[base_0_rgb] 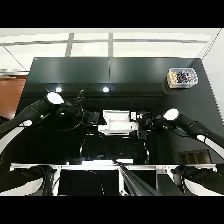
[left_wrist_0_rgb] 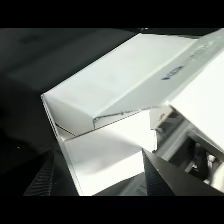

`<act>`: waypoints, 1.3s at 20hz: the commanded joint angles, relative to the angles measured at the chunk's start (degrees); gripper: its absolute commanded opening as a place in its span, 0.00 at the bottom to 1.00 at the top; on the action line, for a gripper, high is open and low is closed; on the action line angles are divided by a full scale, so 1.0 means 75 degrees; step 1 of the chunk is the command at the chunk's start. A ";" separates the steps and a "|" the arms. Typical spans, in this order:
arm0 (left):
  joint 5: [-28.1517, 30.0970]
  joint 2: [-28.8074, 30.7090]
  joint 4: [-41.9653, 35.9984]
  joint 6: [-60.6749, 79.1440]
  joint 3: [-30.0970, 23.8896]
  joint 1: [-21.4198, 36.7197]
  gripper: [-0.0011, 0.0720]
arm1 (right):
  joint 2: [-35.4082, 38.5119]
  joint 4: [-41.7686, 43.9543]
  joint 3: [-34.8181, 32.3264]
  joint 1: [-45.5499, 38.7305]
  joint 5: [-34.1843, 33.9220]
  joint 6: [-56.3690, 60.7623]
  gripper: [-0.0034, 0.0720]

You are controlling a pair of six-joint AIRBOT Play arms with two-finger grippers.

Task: Fold the box and place the chain.

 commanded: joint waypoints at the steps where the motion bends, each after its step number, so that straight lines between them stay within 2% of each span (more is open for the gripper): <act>1: 0.0358 -0.0003 0.1040 -0.1341 0.0353 -0.0507 0.84 | -0.0003 0.0000 0.0000 0.0000 -0.0015 0.0006 0.35; 7: 0.0697 -0.0003 0.1405 -0.2305 0.0621 -0.0906 0.84 | -0.0003 0.0000 0.0000 0.0000 -0.0015 0.0006 0.35; 9: 0.0688 0.0000 0.1428 -0.2398 0.0621 -0.0912 0.73 | -0.0003 0.0000 0.0000 0.0000 -0.0012 0.0006 0.35; 10: 0.0685 0.0000 0.1425 -0.2401 0.0621 -0.0912 0.71 | -0.0003 0.0000 0.0000 0.0000 -0.0012 0.0006 0.35; 19: 0.0755 0.0000 0.1559 -0.2588 0.0632 -0.1119 0.71 | -0.0003 0.0000 0.0000 0.0000 -0.0015 0.0006 0.35; 26: 0.1078 0.0000 0.2882 -0.3853 0.0851 -0.1754 0.71 | -0.0003 0.0000 0.0000 0.0000 -0.0015 0.0006 0.35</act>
